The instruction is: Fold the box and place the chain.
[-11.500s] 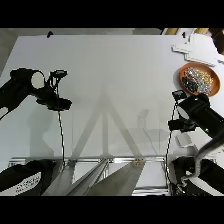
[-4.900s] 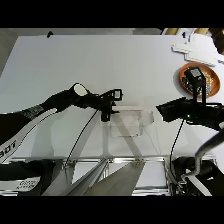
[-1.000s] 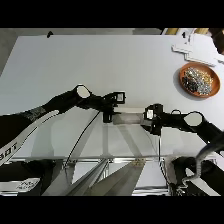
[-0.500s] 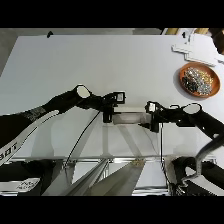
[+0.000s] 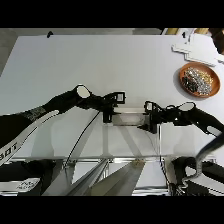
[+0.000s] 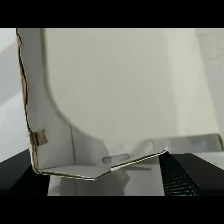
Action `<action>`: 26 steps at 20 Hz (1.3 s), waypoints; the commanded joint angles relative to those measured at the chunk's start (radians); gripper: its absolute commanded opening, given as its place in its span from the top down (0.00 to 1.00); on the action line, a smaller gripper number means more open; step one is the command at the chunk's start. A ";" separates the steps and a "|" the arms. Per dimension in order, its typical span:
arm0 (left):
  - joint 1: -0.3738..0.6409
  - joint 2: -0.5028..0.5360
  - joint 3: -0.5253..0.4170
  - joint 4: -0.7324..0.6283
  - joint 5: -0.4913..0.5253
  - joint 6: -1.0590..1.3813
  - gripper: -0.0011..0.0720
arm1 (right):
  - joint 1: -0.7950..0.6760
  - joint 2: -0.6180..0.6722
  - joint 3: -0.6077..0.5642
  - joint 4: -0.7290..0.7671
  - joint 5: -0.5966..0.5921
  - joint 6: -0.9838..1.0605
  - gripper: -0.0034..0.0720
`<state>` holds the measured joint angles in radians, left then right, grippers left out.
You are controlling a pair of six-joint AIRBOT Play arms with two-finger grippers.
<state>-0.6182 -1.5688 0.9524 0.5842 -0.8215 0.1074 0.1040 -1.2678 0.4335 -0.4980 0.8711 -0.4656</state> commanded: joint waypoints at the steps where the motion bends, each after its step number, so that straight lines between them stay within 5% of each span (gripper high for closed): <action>1: 0.000 0.000 0.000 0.000 0.001 0.000 0.97 | 0.000 -0.014 0.001 0.007 0.008 -0.034 0.09; 17: 0.000 0.000 0.000 0.000 0.001 0.000 0.97 | 0.001 -0.012 0.047 -0.060 0.030 -0.029 0.11; 19: 0.000 0.000 0.000 0.000 0.001 0.000 0.97 | 0.001 -0.012 0.047 -0.064 0.031 -0.029 0.28; 26: 0.000 0.000 0.000 0.000 0.001 0.000 0.97 | 0.025 -0.023 0.046 -0.056 0.022 -0.033 0.26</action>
